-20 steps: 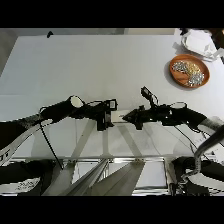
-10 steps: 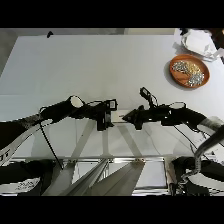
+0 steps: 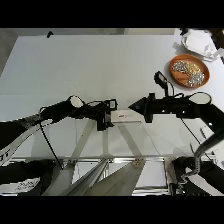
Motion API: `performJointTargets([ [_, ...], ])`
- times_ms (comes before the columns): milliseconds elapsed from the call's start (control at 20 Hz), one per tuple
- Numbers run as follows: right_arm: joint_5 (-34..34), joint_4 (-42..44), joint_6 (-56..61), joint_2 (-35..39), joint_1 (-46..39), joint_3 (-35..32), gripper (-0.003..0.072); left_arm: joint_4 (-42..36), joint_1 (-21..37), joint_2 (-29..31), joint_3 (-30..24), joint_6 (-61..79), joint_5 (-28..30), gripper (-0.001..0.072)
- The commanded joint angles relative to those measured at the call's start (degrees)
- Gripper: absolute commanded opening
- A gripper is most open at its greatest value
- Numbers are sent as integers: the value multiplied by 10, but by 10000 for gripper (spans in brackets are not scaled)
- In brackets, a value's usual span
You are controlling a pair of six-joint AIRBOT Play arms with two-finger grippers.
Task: Fold the box and place the chain.
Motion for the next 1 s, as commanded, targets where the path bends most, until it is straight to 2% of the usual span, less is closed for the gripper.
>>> performJointTargets([
  [0,11,-279,290,70,-26,48,19,0,0,0,0,1,0,333],
  [100,30,-491,510,87,-37,53,19,0,0,0,0,1,0,333],
  [200,88,-662,670,85,-45,52,19,0,0,0,0,1,0,333],
  [300,137,-736,725,79,-60,50,19,0,0,0,0,1,0,333],
  [600,155,-694,769,74,-81,12,19,-2,0,0,0,1,-22,335],
  [950,152,-662,768,74,-81,12,19,-5,0,0,0,1,-23,343],
])
